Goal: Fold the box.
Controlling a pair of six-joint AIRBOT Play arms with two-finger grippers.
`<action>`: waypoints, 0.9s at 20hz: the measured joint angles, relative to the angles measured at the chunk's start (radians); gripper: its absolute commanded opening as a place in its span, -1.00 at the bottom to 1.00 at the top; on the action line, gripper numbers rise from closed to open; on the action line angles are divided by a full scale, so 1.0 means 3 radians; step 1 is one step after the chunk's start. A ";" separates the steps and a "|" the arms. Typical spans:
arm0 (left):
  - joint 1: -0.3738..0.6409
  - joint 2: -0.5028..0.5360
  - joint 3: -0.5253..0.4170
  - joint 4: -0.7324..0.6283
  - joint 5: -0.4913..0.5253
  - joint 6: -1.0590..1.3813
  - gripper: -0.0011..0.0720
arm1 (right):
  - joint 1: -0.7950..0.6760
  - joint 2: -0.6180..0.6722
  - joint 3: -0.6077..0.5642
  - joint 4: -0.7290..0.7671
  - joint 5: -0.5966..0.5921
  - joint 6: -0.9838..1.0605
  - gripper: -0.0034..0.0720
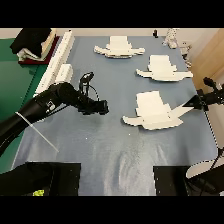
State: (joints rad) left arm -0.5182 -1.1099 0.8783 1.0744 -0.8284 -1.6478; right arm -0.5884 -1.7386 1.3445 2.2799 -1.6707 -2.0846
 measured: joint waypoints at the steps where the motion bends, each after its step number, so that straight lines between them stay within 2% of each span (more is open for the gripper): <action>1: 0.0023 0.0022 0.0000 0.0004 -0.0027 0.0065 0.69 | 0.0136 0.0094 -0.0069 0.0028 0.0062 0.0067 -0.92; 4: 0.0167 0.0173 0.0000 0.0022 -0.0211 0.0315 0.69 | 0.0581 0.0558 -0.0456 0.0051 0.0388 0.0314 -0.92; 9: 0.0403 0.0679 -0.0188 0.0031 -0.0724 0.0618 0.69 | 0.1235 0.1619 -0.1567 -0.0050 0.1072 0.0833 -0.91; 10: 0.0427 0.0807 -0.0287 0.0023 -0.0792 0.0638 0.69 | 0.1350 0.1815 -0.1797 -0.0058 0.1202 0.0932 -0.78; 11: 0.0441 0.0919 -0.0379 0.0014 -0.0837 0.0649 0.69 | 0.1459 0.2000 -0.2019 -0.0074 0.1328 0.1021 -0.40; 12: 0.0455 0.1008 -0.0464 -0.0004 -0.0875 0.0657 0.69 | 0.1540 0.2138 -0.2183 -0.0094 0.1419 0.1082 -0.26; 15: 0.0473 0.1155 -0.0626 -0.0023 -0.0952 0.0657 0.69 | 0.1687 0.2330 -0.2467 -0.0196 0.1554 0.1200 -0.27; 18: 0.0479 0.1147 -0.0685 -0.0102 -0.0965 0.0659 0.69 | 0.1746 0.2257 -0.2524 -0.0277 0.1545 0.1207 -0.30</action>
State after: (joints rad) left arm -0.3744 -0.7658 0.6727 1.0439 -1.1179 -1.4502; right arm -0.0647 -1.0615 0.5873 2.1967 -1.2072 -1.7226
